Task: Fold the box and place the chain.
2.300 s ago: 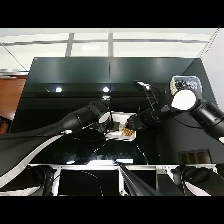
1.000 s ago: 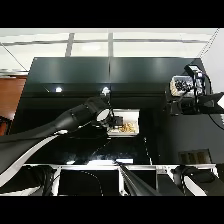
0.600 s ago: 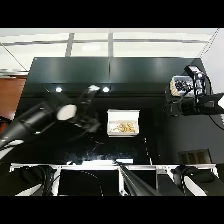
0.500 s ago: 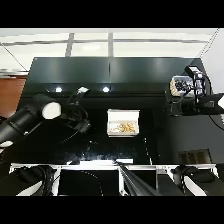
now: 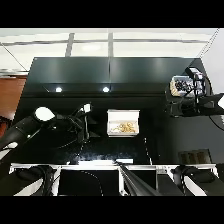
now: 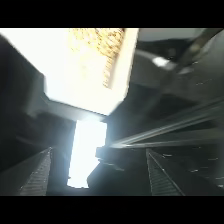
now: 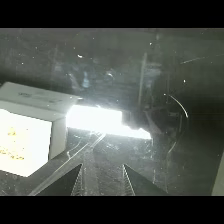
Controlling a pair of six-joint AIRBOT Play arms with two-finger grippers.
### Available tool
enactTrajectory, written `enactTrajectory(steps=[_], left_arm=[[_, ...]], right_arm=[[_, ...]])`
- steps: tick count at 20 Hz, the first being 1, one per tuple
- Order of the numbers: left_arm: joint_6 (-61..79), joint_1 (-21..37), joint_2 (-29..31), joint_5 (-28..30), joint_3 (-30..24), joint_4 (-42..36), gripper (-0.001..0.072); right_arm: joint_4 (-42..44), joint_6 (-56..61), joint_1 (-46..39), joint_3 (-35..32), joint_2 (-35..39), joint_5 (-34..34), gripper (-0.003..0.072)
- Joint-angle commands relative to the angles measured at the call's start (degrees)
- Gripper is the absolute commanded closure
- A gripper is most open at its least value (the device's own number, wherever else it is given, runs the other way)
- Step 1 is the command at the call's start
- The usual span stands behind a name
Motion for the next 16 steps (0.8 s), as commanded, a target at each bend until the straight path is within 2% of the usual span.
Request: enactTrajectory(steps=[1,6,11,16], left_arm=[[19.6,-0.9,-5.3,2.6,0.6,-7.7,0.0000],[21.0,-0.9,-11.1,1.6,2.9,-11.0,0.0000],[20.6,-1.0,-12.7,1.6,4.1,-11.0,0.0000],[19.1,-4.2,-13.4,2.4,5.0,-10.4,0.0001]], right_arm=[[0.6,0.2,0.0,0.0,0.0,0.2,0.0371],[0.8,0.2,0.0,0.0,0.0,0.2,0.0372],[1.0,0.2,0.0,0.0,0.0,0.1,0.0372],[1.0,0.2,0.0,0.0,0.0,-0.1,0.0372]])
